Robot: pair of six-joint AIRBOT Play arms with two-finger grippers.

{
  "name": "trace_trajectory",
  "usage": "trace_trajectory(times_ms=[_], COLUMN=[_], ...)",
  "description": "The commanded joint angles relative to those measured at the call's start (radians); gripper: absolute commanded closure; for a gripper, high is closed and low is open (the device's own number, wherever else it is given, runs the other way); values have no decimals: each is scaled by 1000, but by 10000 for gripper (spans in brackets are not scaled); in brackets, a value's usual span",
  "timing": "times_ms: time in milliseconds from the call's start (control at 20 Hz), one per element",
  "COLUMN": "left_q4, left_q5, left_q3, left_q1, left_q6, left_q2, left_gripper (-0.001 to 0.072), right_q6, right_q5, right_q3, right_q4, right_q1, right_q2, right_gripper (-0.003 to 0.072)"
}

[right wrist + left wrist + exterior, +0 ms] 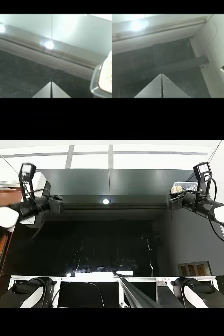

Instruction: Fold the box and place the chain.

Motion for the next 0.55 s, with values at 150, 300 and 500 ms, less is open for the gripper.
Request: trace_trajectory(times_ms=[150,300,500], left_q4=[-10,-10,-10], left_q5=[82,86,86], left_q3=[-118,-118,-118], left_q1=[-16,-16,-16], left_q6=[-2,-2,-2], left_q2=[51,51,51], left_gripper=[685,685,685], right_q6=[-3,-3,-3], right_q5=[-5,-5,-5], right_q3=[-5,-5,-5], right_q4=[0,-1,-1], right_q1=[0,0,0], right_q2=[0,0,0], right_gripper=[676,676,676])
